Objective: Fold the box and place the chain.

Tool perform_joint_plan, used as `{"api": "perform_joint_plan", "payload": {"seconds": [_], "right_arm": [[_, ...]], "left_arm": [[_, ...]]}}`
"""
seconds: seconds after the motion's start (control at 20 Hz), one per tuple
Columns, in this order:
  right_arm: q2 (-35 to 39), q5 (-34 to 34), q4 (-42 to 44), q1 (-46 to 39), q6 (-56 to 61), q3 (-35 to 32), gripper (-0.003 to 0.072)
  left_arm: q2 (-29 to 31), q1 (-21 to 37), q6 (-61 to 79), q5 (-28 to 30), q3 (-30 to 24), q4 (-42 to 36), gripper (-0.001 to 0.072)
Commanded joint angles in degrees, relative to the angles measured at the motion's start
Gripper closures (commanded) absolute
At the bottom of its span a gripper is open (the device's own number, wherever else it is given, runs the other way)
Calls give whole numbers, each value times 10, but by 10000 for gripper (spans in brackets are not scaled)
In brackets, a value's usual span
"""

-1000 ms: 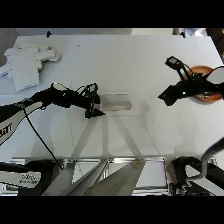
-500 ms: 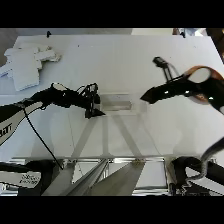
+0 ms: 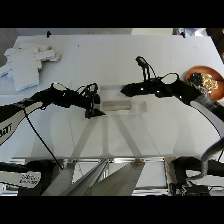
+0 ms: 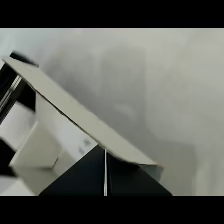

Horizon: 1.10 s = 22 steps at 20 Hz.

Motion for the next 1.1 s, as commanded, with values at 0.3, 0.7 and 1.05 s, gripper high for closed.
{"api": "perform_joint_plan", "payload": {"seconds": [0.3,0.7,1.05], "right_arm": [[-37,-29,-46,4,5,8,679],[92,39,-126,-3,0,36,675],[160,221,-478,-32,-30,37,380]], "left_arm": [[0,0,1,0,0,0,356],[0,0,1,0,0,0,356],[0,0,1,0,0,0,356]]}}
